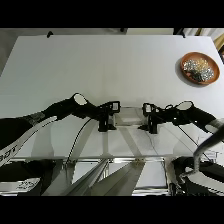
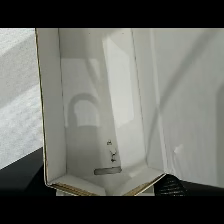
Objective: Fold the box and place the chain.
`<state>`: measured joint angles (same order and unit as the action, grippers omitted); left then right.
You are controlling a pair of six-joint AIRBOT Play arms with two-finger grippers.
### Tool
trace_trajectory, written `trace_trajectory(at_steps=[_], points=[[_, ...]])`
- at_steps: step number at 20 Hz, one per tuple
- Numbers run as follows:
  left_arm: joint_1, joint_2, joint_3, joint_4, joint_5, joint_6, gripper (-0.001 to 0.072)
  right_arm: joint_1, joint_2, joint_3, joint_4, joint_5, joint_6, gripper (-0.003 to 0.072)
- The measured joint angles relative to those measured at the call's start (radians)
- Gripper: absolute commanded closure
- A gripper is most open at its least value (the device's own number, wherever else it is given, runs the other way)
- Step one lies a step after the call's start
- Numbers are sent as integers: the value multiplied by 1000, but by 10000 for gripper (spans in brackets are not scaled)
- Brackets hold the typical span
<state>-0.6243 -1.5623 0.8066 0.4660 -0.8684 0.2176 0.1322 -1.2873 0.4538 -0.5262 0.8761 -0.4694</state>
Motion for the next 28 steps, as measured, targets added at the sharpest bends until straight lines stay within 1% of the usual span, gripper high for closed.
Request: trace_trajectory(at_steps=[6, 7, 8, 9, 10, 11, 14, 17, 23, 28], points=[[0, 0, 0, 0, -2, 0, 624, 0, 0, 0, 0, 3, 0, 315], [0, 0, 0, 0, -3, -1, 624, 0, 0, 0, 0, 6, 1, 305], [0, 0, 0, 0, -4, -1, 624, 0, 0, 0, 0, 8, 3, 220], [0, 0, 0, 0, -5, -1, 624, 0, 0, 0, 1, 11, 9, 78], [0, 0, 0, -1, -9, -4, 624, 0, 0, 0, 3, 14, 22, -14], [-2, -1, -1, -3, -14, -5, 624, 0, 0, 0, 7, 14, 33, -28], [-2, 0, -1, -2, -14, -3, 624, -1, 3, 0, 3, 7, 82, -28], [-2, 0, -1, -2, -6, -3, 624, -1, 24, 1, -33, -8, 140, -28], [-2, 0, -1, 0, -6, 1, 624, -2, 131, 1, -239, -7, 294, -26], [-2, 0, -2, 3, -10, 3, 624, -2, 263, 1, -400, -3, 431, -22]])
